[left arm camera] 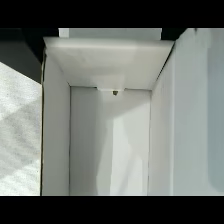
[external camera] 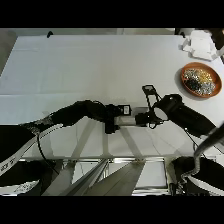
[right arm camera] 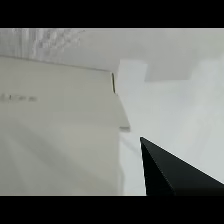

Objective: Fold the box and place the chain.

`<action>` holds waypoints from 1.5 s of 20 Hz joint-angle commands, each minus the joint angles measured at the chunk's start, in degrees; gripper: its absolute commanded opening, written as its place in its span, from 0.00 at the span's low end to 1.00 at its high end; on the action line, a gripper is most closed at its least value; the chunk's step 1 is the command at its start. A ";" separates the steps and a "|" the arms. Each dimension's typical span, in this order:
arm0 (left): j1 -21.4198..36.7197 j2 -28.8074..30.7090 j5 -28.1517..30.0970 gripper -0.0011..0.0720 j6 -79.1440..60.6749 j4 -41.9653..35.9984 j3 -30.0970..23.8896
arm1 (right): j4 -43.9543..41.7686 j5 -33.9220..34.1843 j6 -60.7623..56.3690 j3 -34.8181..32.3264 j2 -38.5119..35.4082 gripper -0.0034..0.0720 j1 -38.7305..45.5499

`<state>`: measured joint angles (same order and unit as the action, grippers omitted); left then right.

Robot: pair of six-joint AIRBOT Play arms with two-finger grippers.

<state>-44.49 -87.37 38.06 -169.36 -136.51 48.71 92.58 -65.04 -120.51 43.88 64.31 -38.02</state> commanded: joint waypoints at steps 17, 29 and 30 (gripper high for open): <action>0.00 -0.02 0.04 0.47 -0.09 0.07 0.00 | 3.37 2.95 27.91 29.46 16.98 0.74 57.24; 0.00 0.02 0.02 0.47 -0.09 0.07 0.00 | -9.49 19.12 27.54 33.16 34.32 0.63 60.94; 0.00 0.02 0.02 0.47 -0.09 0.07 0.00 | -9.46 18.34 27.54 33.16 34.80 0.62 60.94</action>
